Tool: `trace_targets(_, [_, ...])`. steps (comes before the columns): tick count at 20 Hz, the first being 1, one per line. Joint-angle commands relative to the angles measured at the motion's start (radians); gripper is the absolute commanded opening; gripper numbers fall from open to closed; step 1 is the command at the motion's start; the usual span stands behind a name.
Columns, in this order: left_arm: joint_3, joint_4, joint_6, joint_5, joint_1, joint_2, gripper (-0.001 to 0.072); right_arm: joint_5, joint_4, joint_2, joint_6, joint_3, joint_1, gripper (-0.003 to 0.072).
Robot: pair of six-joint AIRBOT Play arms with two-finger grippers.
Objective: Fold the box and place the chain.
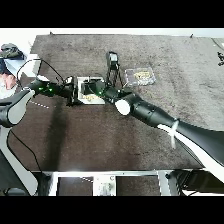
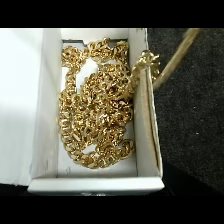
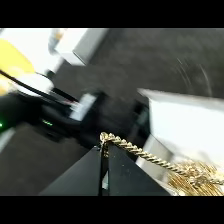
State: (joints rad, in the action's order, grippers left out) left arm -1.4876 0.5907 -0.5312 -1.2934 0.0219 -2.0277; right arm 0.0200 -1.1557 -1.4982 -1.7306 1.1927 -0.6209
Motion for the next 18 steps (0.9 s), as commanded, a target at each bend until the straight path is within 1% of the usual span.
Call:
trace_targets(1, [0.0,0.0,0.0,0.0,0.001,0.001,0.0298,-0.006,0.019,-0.07,0.0,0.001,0.025,-0.0013])
trace_targets(4, [0.0,0.0,0.0,0.0,0.0,0.001,0.0298,-0.006,0.02,-0.071,-0.001,0.001,0.055,-0.0013])
trace_targets(6, [0.0,0.0,0.0,0.0,0.0,0.001,0.0299,-0.017,0.064,-0.067,0.0,0.008,0.065,-0.0014])
trace_targets(9, [0.0,0.0,0.0,0.0,0.0,0.001,0.0298,-0.017,0.059,-0.019,0.005,0.062,0.058,-0.0014])
trace_targets(12, [0.0,0.0,0.0,0.0,0.0,0.001,0.0298,-0.016,0.013,0.013,0.011,0.115,0.058,-0.0014])
trace_targets(15, [0.0,0.0,0.0,0.0,0.001,0.001,0.0298,0.035,0.011,-0.005,0.011,0.123,0.058,-0.0014])
trace_targets(18, [0.0,0.0,0.0,0.0,0.001,0.001,0.0298,0.118,0.013,-0.078,0.006,0.122,0.058,-0.0013])
